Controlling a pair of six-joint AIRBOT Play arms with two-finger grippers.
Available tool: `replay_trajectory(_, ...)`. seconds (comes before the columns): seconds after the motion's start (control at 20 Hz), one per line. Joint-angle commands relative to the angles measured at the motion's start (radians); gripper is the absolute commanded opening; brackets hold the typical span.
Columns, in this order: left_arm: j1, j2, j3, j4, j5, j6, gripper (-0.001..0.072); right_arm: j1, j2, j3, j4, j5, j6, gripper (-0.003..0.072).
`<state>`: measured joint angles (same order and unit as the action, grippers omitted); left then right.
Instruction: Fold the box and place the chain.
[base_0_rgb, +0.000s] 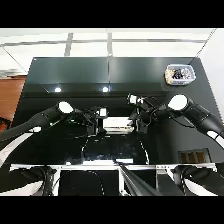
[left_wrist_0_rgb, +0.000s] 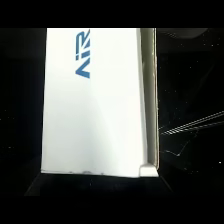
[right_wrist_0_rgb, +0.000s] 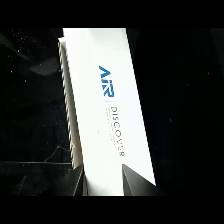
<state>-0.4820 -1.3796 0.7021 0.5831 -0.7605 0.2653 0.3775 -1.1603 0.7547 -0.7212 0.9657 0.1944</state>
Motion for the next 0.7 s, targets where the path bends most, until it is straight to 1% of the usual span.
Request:
replay_trajectory(0.0, 0.000, 0.000, 0.000, 0.000, 0.000, 0.000, 0.0351, 0.001, -0.002, -0.001, -0.018, -0.001, 0.000, 0.0284)
replay_trajectory(0.4, 0.000, 0.000, 0.000, 0.000, 0.000, 0.000, 0.0350, 0.001, -0.002, -0.001, -0.017, 0.000, 0.011, 0.0285)
replay_trajectory(0.45, 0.000, 0.000, 0.000, 0.000, 0.000, 0.000, 0.0351, 0.001, -0.002, -0.001, -0.017, 0.001, 0.011, 0.0349)
replay_trajectory(0.5, 0.000, 0.000, 0.000, 0.000, 0.000, 0.000, 0.0351, 0.001, -0.002, -0.001, -0.017, 0.001, 0.011, 0.0381)
replay_trajectory(0.65, 0.000, 0.000, 0.000, 0.000, 0.001, 0.000, 0.0350, 0.001, -0.009, -0.002, -0.017, 0.000, 0.017, 0.0381)
